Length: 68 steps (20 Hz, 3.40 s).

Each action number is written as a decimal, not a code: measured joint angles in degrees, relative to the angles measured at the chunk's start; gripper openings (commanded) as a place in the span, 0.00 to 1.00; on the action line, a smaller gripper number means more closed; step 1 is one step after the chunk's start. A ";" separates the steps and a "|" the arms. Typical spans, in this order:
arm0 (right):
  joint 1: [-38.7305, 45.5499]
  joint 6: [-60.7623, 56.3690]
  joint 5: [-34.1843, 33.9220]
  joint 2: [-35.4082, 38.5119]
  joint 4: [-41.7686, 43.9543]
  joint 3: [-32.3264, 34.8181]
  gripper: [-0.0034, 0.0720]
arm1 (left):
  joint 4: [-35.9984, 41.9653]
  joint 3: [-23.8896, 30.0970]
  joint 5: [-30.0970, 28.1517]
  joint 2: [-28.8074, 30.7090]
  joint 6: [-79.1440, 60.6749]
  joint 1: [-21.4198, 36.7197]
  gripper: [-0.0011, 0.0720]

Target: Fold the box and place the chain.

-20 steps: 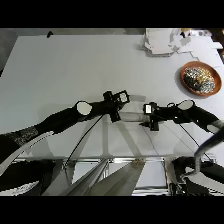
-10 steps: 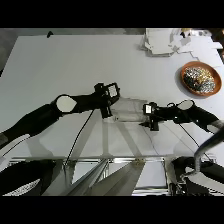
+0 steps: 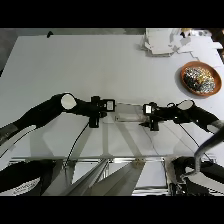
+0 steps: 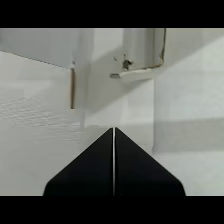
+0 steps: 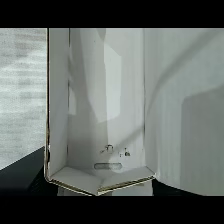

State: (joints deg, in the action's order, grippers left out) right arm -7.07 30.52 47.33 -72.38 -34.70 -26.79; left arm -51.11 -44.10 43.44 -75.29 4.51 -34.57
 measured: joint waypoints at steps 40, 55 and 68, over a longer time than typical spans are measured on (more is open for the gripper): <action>0.00 -0.02 0.00 0.00 0.02 0.00 0.59 | 13.11 0.02 -8.55 -4.90 -23.63 -4.26 0.20; 0.02 0.15 0.04 0.00 -0.02 0.00 0.59 | 22.86 0.02 -9.38 -6.38 -23.71 -6.91 0.64; 0.02 -0.11 0.00 0.00 0.02 0.00 0.59 | 3.34 0.02 -0.63 5.46 14.08 -2.67 0.02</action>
State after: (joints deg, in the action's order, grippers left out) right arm -7.05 30.41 47.33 -72.38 -34.68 -26.79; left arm -47.77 -44.07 42.81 -69.82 18.59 -37.23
